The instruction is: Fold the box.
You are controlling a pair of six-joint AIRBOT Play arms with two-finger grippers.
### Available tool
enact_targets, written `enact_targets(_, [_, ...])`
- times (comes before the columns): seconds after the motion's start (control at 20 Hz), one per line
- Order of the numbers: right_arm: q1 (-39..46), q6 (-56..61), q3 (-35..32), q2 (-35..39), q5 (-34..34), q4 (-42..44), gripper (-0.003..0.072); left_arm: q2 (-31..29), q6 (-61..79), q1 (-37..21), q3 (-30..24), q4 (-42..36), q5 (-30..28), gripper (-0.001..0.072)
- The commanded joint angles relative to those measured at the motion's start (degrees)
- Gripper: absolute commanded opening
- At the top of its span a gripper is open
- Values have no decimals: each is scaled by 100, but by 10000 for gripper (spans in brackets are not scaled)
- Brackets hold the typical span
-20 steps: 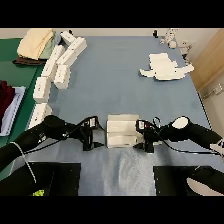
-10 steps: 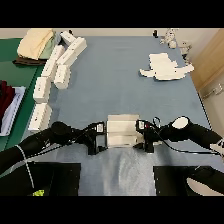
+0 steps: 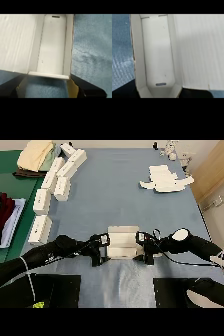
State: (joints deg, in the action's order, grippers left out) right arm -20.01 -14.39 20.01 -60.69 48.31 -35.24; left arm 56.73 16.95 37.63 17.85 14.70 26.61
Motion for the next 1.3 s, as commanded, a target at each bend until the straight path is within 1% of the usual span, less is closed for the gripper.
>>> enact_targets(0.0, [2, -2, 4, 4, 2, -2, 508, 273, -26, 24, 184, 74, 101, 685])
enact_targets(0.15, [2, -2, 4, 4, 2, -2, 508, 415, -31, 22, 308, 142, 114, 685])
enact_targets(0.25, [2, -2, 4, 4, 2, -2, 508, 444, -28, 22, 330, 463, 273, 684])
enact_targets(0.35, [2, -2, 4, 4, 2, -2, 508, 444, -35, 20, 328, 883, 564, 683])
enact_targets(0.4, [2, -2, 4, 4, 2, -2, 508, 444, -48, 20, 328, 968, 612, 683])
enact_targets(0.55, [2, -2, 4, 4, 2, -2, 508, 457, -157, 20, 339, 935, 476, 684])
enact_targets(0.85, [2, -2, 4, 4, 2, -2, 508, 754, -157, 20, 610, 935, 511, 684])
enact_targets(1.05, [2, -2, 4, 4, 2, -2, 508, 798, -155, 20, 658, 935, 549, 682])
enact_targets(1.1, [2, -2, 4, 4, 2, -2, 508, 798, -155, 20, 658, 933, 549, 600])
enact_targets(1.15, [2, -2, 4, 4, 0, -2, 508, 798, -155, 20, 656, 935, 549, 448])
enact_targets(1.2, [2, -2, 4, 4, 2, -2, 508, 798, -155, 20, 658, 935, 549, 425])
enact_targets(1.25, [2, -2, 4, 4, 2, -2, 508, 798, -155, 20, 656, 938, 549, 424])
